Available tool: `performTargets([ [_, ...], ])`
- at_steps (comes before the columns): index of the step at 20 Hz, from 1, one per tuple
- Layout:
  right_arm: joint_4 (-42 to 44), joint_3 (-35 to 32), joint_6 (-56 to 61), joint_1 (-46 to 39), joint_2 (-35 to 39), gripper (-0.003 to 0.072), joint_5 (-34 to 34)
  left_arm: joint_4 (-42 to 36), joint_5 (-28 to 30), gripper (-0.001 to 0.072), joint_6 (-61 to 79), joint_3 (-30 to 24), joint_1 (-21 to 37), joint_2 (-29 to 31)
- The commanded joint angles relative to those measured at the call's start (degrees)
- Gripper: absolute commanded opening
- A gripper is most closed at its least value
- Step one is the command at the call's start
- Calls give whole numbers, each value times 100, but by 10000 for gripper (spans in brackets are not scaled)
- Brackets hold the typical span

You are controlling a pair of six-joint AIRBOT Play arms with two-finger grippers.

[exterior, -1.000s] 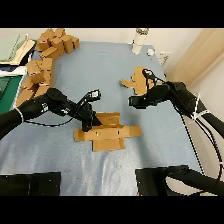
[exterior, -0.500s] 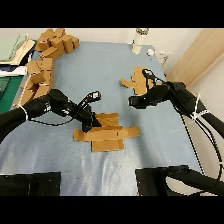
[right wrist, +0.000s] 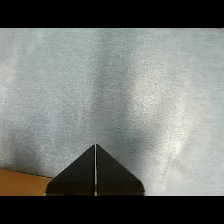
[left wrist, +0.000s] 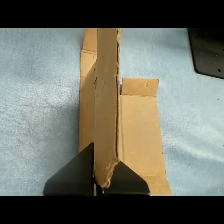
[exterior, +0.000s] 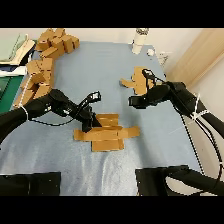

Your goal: Fold the box.

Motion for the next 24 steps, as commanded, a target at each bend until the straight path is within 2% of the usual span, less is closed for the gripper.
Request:
performTargets([
  [1,2,-2,0,4,-2,4,-2,87,26,14,-46,4,-26,-4],
  [4,0,-2,0,4,-2,4,-2,334,203,14,-297,4,-98,-4],
  [11,2,0,4,4,0,4,-160,374,153,14,-302,4,-94,2],
  [13,4,2,273,4,2,4,-754,376,114,14,-323,4,-94,11],
  [17,0,0,308,269,144,3,-2509,352,2,14,-321,4,-98,9],
  [19,2,-2,299,632,409,3,-2857,350,0,14,-321,4,-98,11],
  [21,2,-116,304,1200,809,4,-2706,348,0,14,-321,4,-98,9],
  [24,-151,-726,254,2267,1504,4,-1832,345,2,14,-321,4,-98,9],
])
